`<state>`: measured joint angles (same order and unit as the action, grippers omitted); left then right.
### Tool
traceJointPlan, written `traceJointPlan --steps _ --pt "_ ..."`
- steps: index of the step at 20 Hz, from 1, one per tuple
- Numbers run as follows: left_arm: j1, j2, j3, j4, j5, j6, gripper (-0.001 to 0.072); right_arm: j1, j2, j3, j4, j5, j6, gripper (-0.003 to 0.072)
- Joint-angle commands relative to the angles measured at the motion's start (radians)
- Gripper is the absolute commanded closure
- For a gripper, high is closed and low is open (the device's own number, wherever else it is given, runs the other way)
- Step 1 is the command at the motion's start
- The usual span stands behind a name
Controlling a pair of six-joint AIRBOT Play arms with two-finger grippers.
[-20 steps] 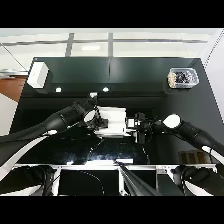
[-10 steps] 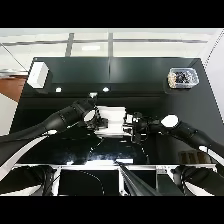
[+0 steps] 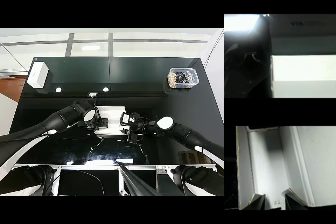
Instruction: Fold the box and place the chain.
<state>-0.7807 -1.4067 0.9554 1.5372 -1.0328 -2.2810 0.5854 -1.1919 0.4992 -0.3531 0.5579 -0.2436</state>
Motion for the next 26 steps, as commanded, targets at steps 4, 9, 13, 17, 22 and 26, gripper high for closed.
traceJointPlan --steps 4,9,13,17,22,26 --pt "0.000 -0.001 0.000 -0.005 0.001 0.000 0.0685 0.002 -0.002 0.001 0.002 -0.036 0.001 0.0316" --pt "0.000 -0.001 0.000 -0.006 -0.001 0.000 0.0685 -0.051 0.038 0.001 -0.004 -0.046 0.154 0.0661" --pt "0.000 0.000 0.000 -0.009 -0.024 0.001 0.0685 -0.268 0.159 0.001 -0.180 0.063 0.743 0.0662" --pt "0.000 -0.001 0.000 -0.008 -0.023 0.001 0.0685 -0.599 0.255 0.001 -0.330 0.239 1.340 0.0658" --pt "0.000 -0.002 0.000 -0.005 -0.015 0.001 0.0685 -0.767 0.249 -0.026 -0.523 0.453 1.654 0.0657" --pt "0.000 -0.003 0.000 -0.003 -0.014 0.001 0.0685 -0.740 0.188 -0.085 -0.512 0.477 1.674 0.0658"
